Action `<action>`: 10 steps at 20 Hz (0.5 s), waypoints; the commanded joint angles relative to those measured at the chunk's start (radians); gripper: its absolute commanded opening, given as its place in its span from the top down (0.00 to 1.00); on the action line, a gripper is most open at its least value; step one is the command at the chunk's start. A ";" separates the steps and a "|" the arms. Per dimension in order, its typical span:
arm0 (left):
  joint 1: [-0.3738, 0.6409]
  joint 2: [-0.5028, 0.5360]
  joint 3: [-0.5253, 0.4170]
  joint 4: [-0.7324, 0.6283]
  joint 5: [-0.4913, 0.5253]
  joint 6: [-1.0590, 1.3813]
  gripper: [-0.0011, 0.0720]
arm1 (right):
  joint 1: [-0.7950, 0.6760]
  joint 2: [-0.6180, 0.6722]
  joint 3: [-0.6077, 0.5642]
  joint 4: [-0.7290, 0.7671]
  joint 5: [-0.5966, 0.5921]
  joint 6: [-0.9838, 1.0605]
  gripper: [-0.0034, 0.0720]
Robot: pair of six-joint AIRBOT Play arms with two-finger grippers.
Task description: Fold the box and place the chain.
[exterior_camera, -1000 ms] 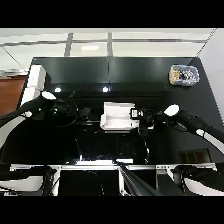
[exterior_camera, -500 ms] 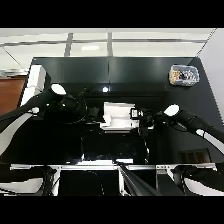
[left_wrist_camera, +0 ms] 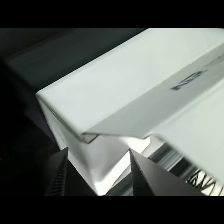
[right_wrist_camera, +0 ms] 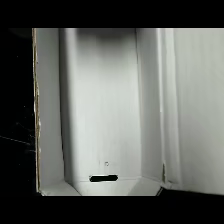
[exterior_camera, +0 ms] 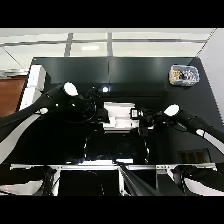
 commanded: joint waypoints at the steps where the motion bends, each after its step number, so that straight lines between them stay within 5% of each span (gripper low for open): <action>1: -0.044 0.001 0.005 0.046 0.044 -0.084 0.39 | 0.001 0.000 0.001 0.000 0.000 0.000 0.31; 10: -0.130 0.000 0.008 0.282 0.135 -0.352 0.39 | 0.001 0.000 0.001 0.000 -0.001 0.000 0.31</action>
